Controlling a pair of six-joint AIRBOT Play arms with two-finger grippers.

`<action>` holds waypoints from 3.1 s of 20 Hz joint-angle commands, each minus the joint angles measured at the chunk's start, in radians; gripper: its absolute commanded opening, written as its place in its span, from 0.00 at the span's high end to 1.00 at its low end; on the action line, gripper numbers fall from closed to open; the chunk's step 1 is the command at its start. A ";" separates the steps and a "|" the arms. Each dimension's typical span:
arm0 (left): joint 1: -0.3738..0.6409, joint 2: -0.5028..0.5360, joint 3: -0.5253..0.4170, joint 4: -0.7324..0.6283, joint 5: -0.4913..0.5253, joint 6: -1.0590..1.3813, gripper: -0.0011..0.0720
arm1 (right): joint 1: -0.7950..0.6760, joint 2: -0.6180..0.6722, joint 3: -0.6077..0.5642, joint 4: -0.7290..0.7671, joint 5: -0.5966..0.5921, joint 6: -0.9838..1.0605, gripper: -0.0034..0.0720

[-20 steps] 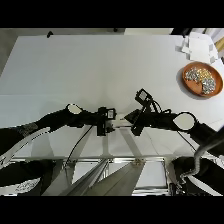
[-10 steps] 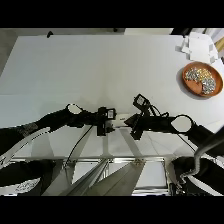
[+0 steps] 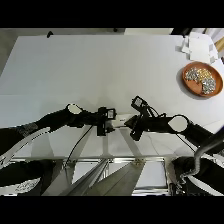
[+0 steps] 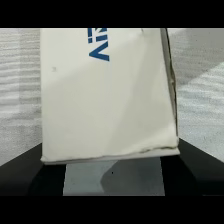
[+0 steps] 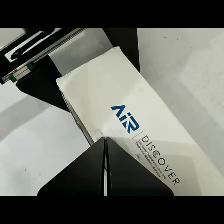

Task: Fold the box and place the chain.

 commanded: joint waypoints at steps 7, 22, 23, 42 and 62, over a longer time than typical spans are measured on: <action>0.001 0.000 0.001 0.000 0.000 0.000 0.89 | 0.001 -0.006 -0.036 -0.027 0.013 0.000 0.93; 0.001 0.000 0.001 0.000 0.000 0.000 0.89 | 0.001 0.063 -0.007 -0.027 -0.018 0.011 0.93; 0.001 0.000 0.001 0.000 -0.001 0.000 0.89 | 0.000 0.087 0.009 -0.029 -0.018 0.042 0.93; 0.001 0.000 0.001 0.000 0.000 0.000 0.89 | -0.512 0.141 0.283 -1.037 0.887 0.969 0.93; 0.002 0.054 0.001 -0.001 0.005 0.000 0.98 | -0.611 0.141 0.282 -0.924 0.856 0.973 0.93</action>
